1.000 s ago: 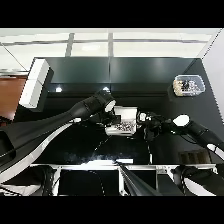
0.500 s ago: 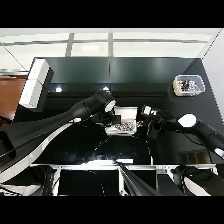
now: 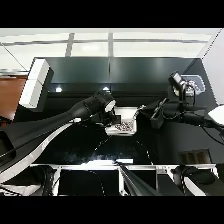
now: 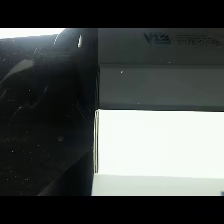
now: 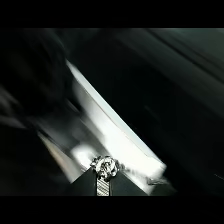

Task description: Fold the box and place the chain.

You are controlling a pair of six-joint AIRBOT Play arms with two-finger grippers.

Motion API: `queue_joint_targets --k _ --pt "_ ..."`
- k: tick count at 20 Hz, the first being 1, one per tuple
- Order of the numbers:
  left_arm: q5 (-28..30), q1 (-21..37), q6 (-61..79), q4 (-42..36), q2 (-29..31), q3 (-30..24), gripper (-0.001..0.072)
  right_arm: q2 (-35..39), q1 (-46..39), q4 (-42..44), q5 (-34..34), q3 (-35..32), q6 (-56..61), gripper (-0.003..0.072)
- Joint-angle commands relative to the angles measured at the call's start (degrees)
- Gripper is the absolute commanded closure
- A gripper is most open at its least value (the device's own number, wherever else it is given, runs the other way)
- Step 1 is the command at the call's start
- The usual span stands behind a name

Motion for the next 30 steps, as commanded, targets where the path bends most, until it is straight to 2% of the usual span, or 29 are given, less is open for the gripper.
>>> queue_joint_targets --k 1,3,6,8,9,10,13,18,21,22,23,25,26,30 --pt "0.0 0.0 0.0 0.0 0.0 0.0 0.068 0.6 0.0 9.9 3.1 1.4 6.3 0.0666" --pt "0.0 0.0 0.0 0.2 0.0 0.0 0.068 0.6 0.7 6.5 3.5 1.4 7.8 0.0666" --pt "0.5 0.0 0.0 0.3 0.0 0.0 0.068 -0.8 4.5 -4.2 1.2 1.4 14.1 0.0665" --pt "0.6 0.0 0.0 0.2 0.0 0.0 0.068 -2.6 6.5 -6.5 0.3 1.4 14.8 0.0644" --pt "0.8 0.0 0.0 0.2 0.0 0.0 0.068 -3.5 7.4 -6.1 -0.1 1.4 14.9 0.0503" --pt "1.4 0.0 0.0 0.2 0.0 0.0 0.068 -4.1 8.3 -6.4 -1.0 1.4 15.1 0.0396" --pt "1.7 0.0 0.0 0.3 0.0 0.0 0.068 -3.9 7.0 -9.0 -2.5 1.7 15.0 0.0396" --pt "1.9 0.3 3.8 0.3 0.0 0.0 0.068 -3.3 -4.6 -16.5 14.1 9.0 15.0 0.0397" --pt "1.3 0.3 3.1 0.0 0.0 0.3 0.0672 -2.4 -10.4 -16.5 16.7 10.3 15.0 0.0397" --pt "1.2 0.3 2.8 0.0 0.0 0.8 0.0569 -2.4 -11.5 -16.6 17.1 10.3 15.0 0.0397" --pt "1.3 0.3 3.5 0.1 0.2 1.8 0.0419 -2.4 -12.3 -16.6 17.2 10.3 15.0 0.0397" --pt "1.3 0.3 5.0 1.1 1.4 4.3 0.0207 -2.4 -12.7 -16.3 16.8 10.3 15.1 0.0397" --pt "1.2 0.2 6.4 2.2 2.7 5.3 0.017 -2.4 -12.7 -16.0 16.4 10.3 15.1 0.0397" --pt "-4.1 0.2 16.7 6.9 11.8 4.1 0.017 -2.4 -12.7 -16.0 15.8 10.3 15.0 0.0397"
